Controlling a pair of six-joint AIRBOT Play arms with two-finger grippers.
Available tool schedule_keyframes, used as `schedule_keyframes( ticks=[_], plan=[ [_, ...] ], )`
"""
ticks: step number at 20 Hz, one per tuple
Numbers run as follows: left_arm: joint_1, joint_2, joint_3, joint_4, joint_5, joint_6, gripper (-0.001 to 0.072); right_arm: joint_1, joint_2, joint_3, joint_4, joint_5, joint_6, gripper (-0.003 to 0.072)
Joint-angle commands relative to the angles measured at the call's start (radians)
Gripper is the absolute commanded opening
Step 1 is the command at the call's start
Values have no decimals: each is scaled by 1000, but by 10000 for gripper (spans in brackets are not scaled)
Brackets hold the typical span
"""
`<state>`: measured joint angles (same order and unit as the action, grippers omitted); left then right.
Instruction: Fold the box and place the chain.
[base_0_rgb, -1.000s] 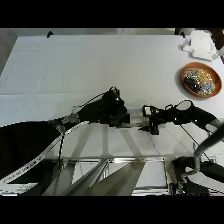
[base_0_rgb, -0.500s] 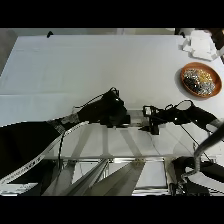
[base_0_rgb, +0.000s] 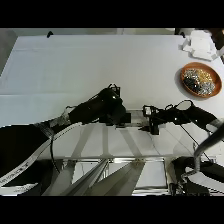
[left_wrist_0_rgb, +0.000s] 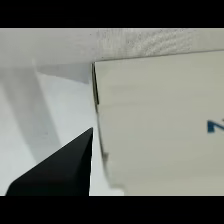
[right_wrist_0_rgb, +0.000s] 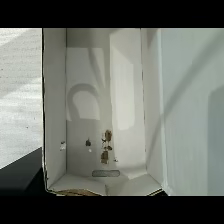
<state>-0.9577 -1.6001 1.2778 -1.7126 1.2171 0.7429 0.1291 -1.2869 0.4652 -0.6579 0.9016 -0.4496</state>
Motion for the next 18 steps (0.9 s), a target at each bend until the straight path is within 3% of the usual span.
schedule_keyframes(
  ticks=[1,5,6,7,10,12,16,17,18],
  plan=[
    [24,43,1,29,97,128,295,1,0,0,0,0,-1,437],
    [75,173,-11,47,130,364,313,1,0,0,0,0,0,437],
    [90,212,-16,44,136,459,448,1,0,0,0,0,-1,437],
    [107,258,-26,44,142,571,520,1,0,0,0,0,-1,437],
    [174,404,-87,12,148,949,519,1,0,0,0,0,-1,437],
    [241,513,-183,-69,101,1292,518,1,0,0,0,0,-1,437],
    [391,667,-492,-266,-19,2068,520,1,0,0,0,0,-1,437],
    [421,667,-570,-339,-72,2190,577,1,0,0,0,0,-1,437],
    [430,659,-633,-399,-161,2216,688,1,0,0,0,0,-1,437]
  ],
)
